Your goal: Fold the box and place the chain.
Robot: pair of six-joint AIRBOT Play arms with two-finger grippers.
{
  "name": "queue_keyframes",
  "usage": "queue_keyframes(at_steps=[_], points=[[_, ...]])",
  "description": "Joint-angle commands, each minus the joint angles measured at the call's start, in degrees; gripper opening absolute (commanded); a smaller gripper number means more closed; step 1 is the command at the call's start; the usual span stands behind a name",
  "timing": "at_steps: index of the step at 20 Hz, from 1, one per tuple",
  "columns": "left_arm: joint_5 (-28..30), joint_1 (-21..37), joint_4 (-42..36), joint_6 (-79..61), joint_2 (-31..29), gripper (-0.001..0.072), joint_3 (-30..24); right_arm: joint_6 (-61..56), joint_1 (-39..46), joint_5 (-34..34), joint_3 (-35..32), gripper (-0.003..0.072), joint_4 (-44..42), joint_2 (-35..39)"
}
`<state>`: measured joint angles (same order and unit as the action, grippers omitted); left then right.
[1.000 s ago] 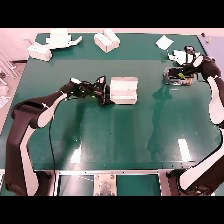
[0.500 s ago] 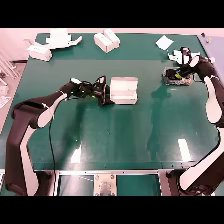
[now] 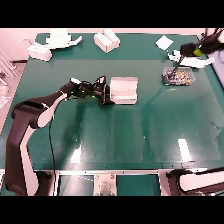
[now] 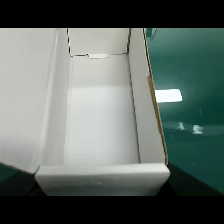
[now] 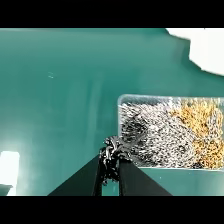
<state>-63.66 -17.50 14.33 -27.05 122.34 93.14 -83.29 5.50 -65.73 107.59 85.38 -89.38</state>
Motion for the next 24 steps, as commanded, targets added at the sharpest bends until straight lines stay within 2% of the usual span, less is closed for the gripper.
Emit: queue_keyframes(at_steps=[1, 4, 7, 14, 21, 24], points=[[0.0, 0.0, 0.0, 0.0, 0.0, 0.0398, 0.0, -0.1, -5.5, -3.7, 0.1, 0.0005, 3.5, 10.8], [0.0, 0.0, 0.0, 0.0, 0.0, 0.0398, 0.0, -0.2, -11.4, -3.8, 0.1, 0.0005, 3.7, 17.4], [0.0, 0.0, 0.0, 0.0, 0.0, 0.0398, 0.0, -0.7, -17.6, -4.1, 0.1, 0.0004, 3.7, 20.7], [0.0, 0.0, 0.0, 0.0, 0.0, 0.0398, 0.0, -3.2, -29.4, -6.3, -2.2, 0.0004, 3.7, 20.9], [0.0, 0.0, 0.0, 0.0, 0.0, 0.0398, 0.0, -6.5, -32.6, -3.7, -13.8, 0.0005, 3.6, 20.9], [0.0, 0.0, 0.0, 0.0, 0.0, 0.0398, 0.0, -8.2, -32.6, 2.2, -20.4, 0.0004, 3.6, 20.9]])
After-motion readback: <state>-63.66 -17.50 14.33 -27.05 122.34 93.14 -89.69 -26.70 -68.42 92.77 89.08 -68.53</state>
